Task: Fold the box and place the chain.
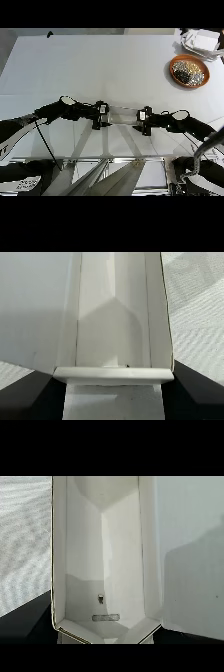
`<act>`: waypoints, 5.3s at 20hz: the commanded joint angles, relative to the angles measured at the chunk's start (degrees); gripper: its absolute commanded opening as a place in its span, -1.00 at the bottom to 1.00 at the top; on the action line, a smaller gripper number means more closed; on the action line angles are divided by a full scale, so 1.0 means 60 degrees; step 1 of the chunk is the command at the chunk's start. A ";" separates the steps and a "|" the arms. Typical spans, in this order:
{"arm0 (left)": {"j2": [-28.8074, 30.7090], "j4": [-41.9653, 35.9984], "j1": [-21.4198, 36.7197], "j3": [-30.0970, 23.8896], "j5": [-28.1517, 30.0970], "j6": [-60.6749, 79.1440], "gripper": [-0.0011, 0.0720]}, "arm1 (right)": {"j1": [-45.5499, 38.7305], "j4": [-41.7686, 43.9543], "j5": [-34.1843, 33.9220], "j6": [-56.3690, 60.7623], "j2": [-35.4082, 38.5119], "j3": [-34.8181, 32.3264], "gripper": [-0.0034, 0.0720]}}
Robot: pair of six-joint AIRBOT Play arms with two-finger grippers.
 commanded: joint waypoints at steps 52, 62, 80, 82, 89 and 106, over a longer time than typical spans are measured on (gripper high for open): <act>0.0011 -0.0463 -0.0007 -0.0007 0.0266 -0.0189 -0.61 | 0.0000 -0.6972 0.2441 0.8280 0.6288 -0.0004 0.93; 0.0011 -0.0484 -0.0007 -0.0007 -0.0444 -0.0189 -0.61 | 0.0000 -0.3665 0.3322 0.9806 0.7865 -0.0004 0.84; 0.0546 0.2561 -0.0011 -0.0011 0.0823 -0.4444 -0.61 | 0.0004 -0.3672 0.1045 0.9763 0.7854 -0.0004 0.79; 0.0605 0.2561 -0.0011 -0.0011 0.0852 -0.4433 -0.61 | 0.0004 -0.3676 0.0991 0.9763 0.7854 -0.0004 0.79; 0.1144 0.2561 -0.0025 -0.0011 0.1413 -0.4466 -0.61 | 0.0004 -0.3748 0.0984 0.9730 0.7690 -0.0007 0.79; 0.0823 0.2812 -0.0306 -0.0011 0.1526 -0.4473 -0.61 | 0.0004 -0.3723 0.0984 0.9726 0.7104 -0.0004 0.79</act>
